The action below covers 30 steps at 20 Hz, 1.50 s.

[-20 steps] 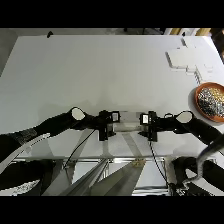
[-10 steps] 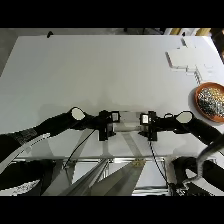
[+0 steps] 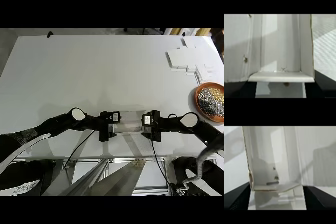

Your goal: Fold the box and place the chain.

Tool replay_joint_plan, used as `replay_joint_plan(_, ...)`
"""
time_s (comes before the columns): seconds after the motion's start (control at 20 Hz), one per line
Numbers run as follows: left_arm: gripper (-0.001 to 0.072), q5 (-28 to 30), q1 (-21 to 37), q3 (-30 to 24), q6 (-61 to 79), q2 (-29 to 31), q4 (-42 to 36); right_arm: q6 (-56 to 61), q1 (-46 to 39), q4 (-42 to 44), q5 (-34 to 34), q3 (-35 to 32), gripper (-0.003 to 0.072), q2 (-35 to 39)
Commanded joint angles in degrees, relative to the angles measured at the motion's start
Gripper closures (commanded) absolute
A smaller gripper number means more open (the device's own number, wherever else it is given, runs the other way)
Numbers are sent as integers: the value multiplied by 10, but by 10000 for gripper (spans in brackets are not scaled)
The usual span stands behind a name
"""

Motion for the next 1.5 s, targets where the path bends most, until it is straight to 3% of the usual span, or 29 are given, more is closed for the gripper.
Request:
replay_joint_plan(0.0,537,2,0,0,0,0,0,120,0,-126,50,1,-18,67)
replay_joint_plan(0.2,537,2,0,0,0,1,0,252,0,-219,121,1,41,132)
replay_joint_plan(0.55,537,2,0,0,0,0,0,372,0,-257,215,1,43,247)
replay_joint_plan(0.6,537,2,0,0,0,0,0,380,0,-254,217,1,91,264)
replay_joint_plan(0.65,537,2,0,0,0,0,0,385,0,-245,217,1,199,277)
replay_joint_plan(0.85,537,2,0,0,0,1,0,383,0,-122,179,0,266,293)
replay_joint_plan(0.95,537,2,0,0,0,1,0,363,0,-24,134,0,445,283)
replay_joint_plan(1.05,537,2,0,0,0,0,0,280,0,73,115,0,672,265)
replay_joint_plan(1.45,537,2,0,0,0,0,0,137,0,297,-15,6,672,70)
